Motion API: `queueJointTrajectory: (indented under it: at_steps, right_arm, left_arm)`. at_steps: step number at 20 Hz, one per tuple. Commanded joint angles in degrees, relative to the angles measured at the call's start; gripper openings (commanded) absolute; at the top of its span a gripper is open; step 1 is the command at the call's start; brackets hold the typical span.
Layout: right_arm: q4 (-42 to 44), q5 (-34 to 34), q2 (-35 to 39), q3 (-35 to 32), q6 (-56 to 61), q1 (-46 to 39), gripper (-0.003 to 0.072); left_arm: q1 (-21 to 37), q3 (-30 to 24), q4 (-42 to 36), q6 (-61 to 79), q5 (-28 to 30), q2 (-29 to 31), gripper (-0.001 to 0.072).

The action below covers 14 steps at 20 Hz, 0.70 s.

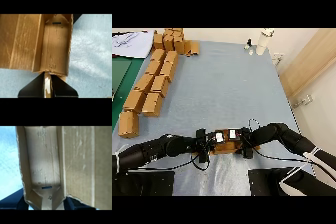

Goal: Fold the box.

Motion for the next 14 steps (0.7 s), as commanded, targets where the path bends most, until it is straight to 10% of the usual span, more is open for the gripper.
queueJointTrajectory:
  at_steps: [1, 4, 6, 14]
  right_arm:
    - [0.02, -0.04, 0.02, 0.04, -0.07, 0.04, 0.0515]
    - [0.02, -0.04, 0.02, 0.04, -0.07, 0.04, 0.0515]
    - [0.02, -0.04, 0.02, 0.04, -0.07, 0.04, 0.0515]
    - [0.02, -0.04, 0.02, 0.04, -0.07, 0.04, 0.0515]
  left_arm:
    - [-0.66, 0.04, -1.27, -0.02, 1.44, -0.09, 0.0103]
    - [-0.68, 0.02, -2.19, -0.02, 2.69, -0.09, 0.0140]
    - [-0.68, 0.02, -2.19, -0.07, 2.82, -0.09, 0.0451]
    - [-0.68, 0.02, -2.19, -0.07, 2.80, -0.09, 0.0451]
